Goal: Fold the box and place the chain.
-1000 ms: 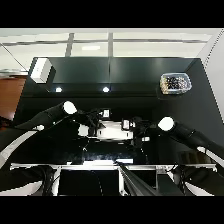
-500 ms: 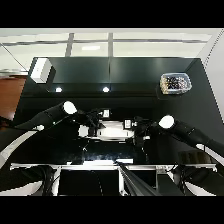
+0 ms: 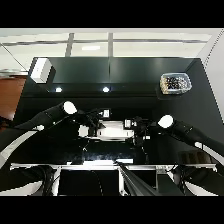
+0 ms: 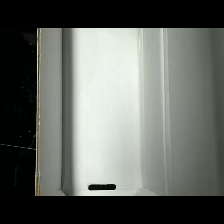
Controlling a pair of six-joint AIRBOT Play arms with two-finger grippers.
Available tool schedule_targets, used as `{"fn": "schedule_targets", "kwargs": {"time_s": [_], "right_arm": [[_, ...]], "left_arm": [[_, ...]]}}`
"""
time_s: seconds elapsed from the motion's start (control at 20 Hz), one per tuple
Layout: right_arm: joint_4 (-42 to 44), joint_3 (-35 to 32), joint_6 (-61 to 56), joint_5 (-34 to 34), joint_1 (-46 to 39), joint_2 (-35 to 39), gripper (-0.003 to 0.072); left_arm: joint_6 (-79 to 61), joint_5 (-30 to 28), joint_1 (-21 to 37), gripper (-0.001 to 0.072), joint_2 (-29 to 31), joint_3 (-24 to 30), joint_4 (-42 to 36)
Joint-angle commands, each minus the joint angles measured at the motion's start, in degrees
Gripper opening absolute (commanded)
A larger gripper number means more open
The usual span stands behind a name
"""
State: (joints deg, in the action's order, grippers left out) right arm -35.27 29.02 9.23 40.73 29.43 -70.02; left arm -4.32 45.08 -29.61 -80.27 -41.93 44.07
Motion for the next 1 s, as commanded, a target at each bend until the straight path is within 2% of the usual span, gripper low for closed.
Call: {"fn": "schedule_targets", "kwargs": {"time_s": [0.0,0.95], "right_arm": [[-0.1,0.0,0.0,-0.1,0.0,-0.3,0.0573],[-0.7,0.0,-0.4,1.5,0.0,0.8,0.0573]], "left_arm": [[0.0,0.0,0.0,0.0031,0.0,0.0,0.0],[0.0,0.2,0.0,0.0031,0.0,0.0,0.0]]}}
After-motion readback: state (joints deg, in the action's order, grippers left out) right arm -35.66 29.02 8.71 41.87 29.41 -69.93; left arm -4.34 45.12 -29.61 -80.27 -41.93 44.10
